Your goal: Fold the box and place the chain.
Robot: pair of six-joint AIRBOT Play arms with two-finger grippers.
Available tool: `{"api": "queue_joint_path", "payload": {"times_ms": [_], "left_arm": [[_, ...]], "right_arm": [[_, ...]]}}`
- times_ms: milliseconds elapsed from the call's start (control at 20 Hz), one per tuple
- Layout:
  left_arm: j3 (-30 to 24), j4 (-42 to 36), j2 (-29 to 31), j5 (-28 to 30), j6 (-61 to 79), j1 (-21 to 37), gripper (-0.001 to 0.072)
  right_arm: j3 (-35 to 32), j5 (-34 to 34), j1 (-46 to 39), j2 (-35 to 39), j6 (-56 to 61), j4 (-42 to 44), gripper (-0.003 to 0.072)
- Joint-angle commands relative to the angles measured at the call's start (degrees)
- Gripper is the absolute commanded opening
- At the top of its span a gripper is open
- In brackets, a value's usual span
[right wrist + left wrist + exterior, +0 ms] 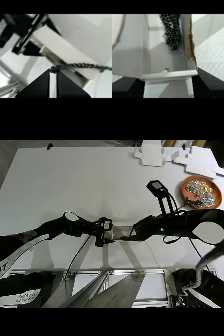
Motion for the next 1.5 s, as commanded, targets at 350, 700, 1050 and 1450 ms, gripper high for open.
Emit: {"api": "queue_joint_path", "payload": {"times_ms": [350, 700, 1050, 1450], "left_arm": [[0.0, 0.0, 0.0, 0.0, 0.0, 0.0, 0.0171], [0.0, 0.0, 0.0, 0.0, 0.0, 0.0, 0.0171], [0.0, 0.0, 0.0, 0.0, 0.0, 0.0, 0.0171], [0.0, 0.0, 0.0, 0.0, 0.0, 0.0, 0.0171]], "right_arm": [[0.2, 15.5, -6.0, 11.2, 6.5, -12.8, 0.0021], [0.1, 4.9, 0.2, 5.5, 2.0, 2.6, 0.0022], [0.1, -5.7, 10.4, -9.2, 2.0, -1.1, 0.0071], [12.7, 4.8, 0.2, -9.3, -3.6, -6.9, 0.0226]]}}
